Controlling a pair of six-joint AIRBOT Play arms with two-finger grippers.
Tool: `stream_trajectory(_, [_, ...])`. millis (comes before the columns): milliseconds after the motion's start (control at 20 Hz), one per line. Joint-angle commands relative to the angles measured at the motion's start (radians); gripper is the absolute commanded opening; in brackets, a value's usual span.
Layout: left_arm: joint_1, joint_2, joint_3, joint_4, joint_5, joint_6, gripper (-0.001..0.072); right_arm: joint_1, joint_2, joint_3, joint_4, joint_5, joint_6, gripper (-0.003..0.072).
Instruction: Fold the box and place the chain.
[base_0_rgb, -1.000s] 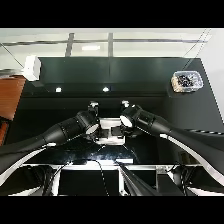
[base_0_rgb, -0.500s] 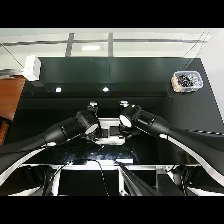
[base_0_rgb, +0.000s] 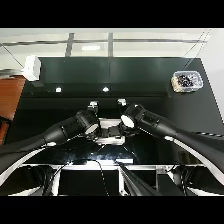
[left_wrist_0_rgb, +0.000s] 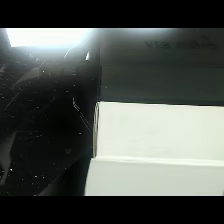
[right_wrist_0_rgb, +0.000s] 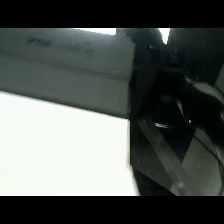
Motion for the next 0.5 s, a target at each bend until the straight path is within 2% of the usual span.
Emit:
stream_trajectory(0, [0.000,0.000,0.000,0.000,-0.002,-0.001,0.0032,-0.001,0.080,0.000,-0.008,0.041,-0.095,0.0381])
stream_trajectory(250, [0.000,0.000,0.000,0.000,-0.002,-0.001,0.0032,-0.001,0.259,0.000,-0.056,0.129,-0.201,0.0380])
stream_trajectory(450, [0.000,0.000,0.000,0.000,-0.002,-0.001,0.0032,-0.017,0.401,0.000,-0.356,0.188,-0.200,0.0380])
